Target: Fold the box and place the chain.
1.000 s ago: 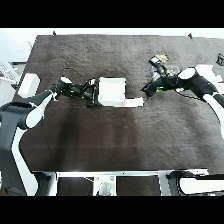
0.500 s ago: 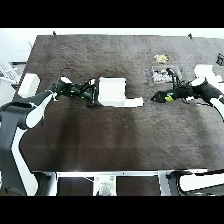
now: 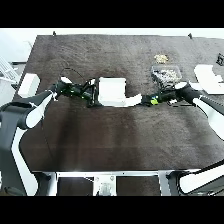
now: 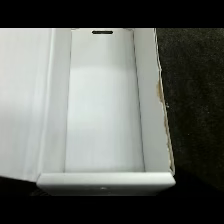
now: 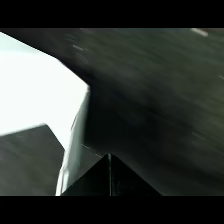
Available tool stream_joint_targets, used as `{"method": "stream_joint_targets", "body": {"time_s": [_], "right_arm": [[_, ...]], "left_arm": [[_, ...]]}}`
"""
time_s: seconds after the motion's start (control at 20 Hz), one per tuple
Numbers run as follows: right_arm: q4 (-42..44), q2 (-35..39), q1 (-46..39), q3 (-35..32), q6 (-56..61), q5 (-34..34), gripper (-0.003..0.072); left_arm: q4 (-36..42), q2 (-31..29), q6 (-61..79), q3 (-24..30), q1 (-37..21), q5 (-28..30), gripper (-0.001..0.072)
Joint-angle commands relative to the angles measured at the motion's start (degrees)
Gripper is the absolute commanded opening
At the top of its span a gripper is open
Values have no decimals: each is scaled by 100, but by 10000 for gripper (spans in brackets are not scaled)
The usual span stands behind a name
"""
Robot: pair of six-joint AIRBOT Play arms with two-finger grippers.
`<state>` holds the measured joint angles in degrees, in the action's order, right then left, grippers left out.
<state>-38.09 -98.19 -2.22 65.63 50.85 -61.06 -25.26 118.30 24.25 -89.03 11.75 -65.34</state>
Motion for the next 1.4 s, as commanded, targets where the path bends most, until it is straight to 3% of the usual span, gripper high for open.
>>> {"method": "stream_joint_targets", "body": {"time_s": [0.0, 0.3, 0.35, 0.4, 0.55, 0.7, 0.9, 1.05, 1.35], "right_arm": [[706, -59, 304, 229, -199, -72, 10], [767, -46, 621, 697, 120, -492, 17], [767, -48, 619, 702, 120, -490, 112], [767, -46, 619, 702, 120, -490, 157], [767, -48, 621, 715, 120, -487, 157], [761, -52, 686, 717, 120, -387, 282], [560, -50, 675, 717, 120, -372, 292], [457, -50, 675, 719, 120, -326, 387], [444, -55, 728, 813, 125, -131, 391]], "left_arm": [[0, 2, 0, -2, -4, 2, 287], [0, 2, -2, -2, -4, 20, 287], [0, 2, -2, -2, -4, 20, 287], [0, 2, -2, -2, -4, 20, 287], [0, 2, -2, -2, -4, 22, 287], [0, 2, -2, -2, -4, 20, 287], [0, 2, -2, -2, -4, 20, 287], [0, 2, -24, -2, -4, 22, 287], [0, 2, -24, -2, -4, 20, 287]]}}
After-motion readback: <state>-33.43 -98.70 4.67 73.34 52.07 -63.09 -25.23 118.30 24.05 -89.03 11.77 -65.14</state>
